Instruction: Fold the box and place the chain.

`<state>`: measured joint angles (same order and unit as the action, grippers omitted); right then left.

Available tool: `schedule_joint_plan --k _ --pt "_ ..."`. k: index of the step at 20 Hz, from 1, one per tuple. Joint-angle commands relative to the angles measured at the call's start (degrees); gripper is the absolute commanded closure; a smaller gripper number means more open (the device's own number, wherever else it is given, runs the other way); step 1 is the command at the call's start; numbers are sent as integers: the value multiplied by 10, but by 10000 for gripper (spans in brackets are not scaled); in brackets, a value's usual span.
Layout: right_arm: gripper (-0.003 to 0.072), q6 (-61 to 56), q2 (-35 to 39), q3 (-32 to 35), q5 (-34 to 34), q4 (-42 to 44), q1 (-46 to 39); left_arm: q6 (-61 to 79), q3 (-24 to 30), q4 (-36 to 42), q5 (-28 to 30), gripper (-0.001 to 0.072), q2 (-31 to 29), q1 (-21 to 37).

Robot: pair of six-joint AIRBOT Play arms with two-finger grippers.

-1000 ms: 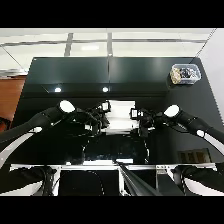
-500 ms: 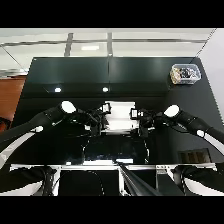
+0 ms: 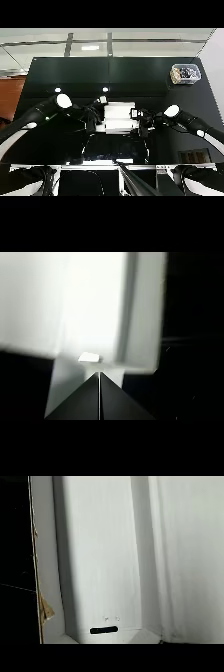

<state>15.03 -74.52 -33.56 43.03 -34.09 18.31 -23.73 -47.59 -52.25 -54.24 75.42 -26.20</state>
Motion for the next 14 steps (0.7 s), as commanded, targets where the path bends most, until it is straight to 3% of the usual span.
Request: schedule_joint_plan --k 1,2,4,6,8,10,14 --pt "464 0 0 0 0 0 0 -312 -8 -200 -20 686 -56 50" --pt "463 1 0 -1 0 0 0 -387 2 -227 -19 685 -73 76" --pt "463 0 0 0 0 0 0 -503 37 -198 -27 684 -81 139" --pt "464 1 0 0 0 0 0 -533 82 -83 -56 684 -66 213" --pt "463 1 0 0 0 0 0 -477 124 64 -74 684 -43 268" --pt "464 0 0 0 0 0 0 -408 146 172 -80 685 -15 287" --pt "463 1 0 0 0 0 0 -393 141 206 -75 685 42 239"
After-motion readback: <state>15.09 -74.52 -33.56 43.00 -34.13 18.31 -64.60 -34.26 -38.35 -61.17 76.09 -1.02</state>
